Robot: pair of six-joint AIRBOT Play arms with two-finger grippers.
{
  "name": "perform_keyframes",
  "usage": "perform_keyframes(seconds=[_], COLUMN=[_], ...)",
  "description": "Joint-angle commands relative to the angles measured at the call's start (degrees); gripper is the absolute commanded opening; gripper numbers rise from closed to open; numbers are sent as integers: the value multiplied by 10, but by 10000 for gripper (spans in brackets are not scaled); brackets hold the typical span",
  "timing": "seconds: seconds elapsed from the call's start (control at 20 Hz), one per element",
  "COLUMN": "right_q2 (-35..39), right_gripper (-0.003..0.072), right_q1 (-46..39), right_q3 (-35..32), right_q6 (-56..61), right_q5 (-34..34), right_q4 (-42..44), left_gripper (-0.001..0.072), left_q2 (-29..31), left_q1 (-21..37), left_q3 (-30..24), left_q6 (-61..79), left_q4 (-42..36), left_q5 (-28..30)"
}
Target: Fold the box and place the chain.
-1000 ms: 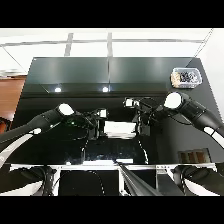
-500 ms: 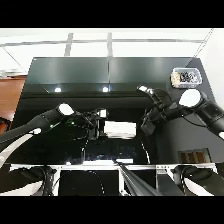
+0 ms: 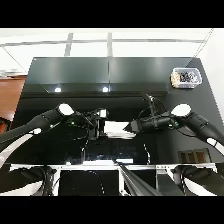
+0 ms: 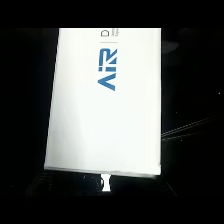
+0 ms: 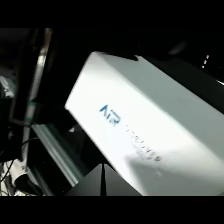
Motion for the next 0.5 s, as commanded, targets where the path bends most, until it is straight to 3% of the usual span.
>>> perform_keyframes(seconds=[0.0, 0.15, 0.45], right_q2=[-28, -33, -26], right_gripper=[13, 13, 13], right_q1=[10, 10, 9], right_q3=[-7, -7, 20], right_q6=[37, 70, 41], right_q5=[-34, -35, 3], right_q4=[-24, -81, -83], left_gripper=[399, 399, 399], left_q2=[0, 0, 0], left_q1=[0, 0, 0], left_q3=[0, 0, 0], left_q6=[0, 0, 1], left_q4=[0, 0, 0], left_q5=[0, 0, 0])
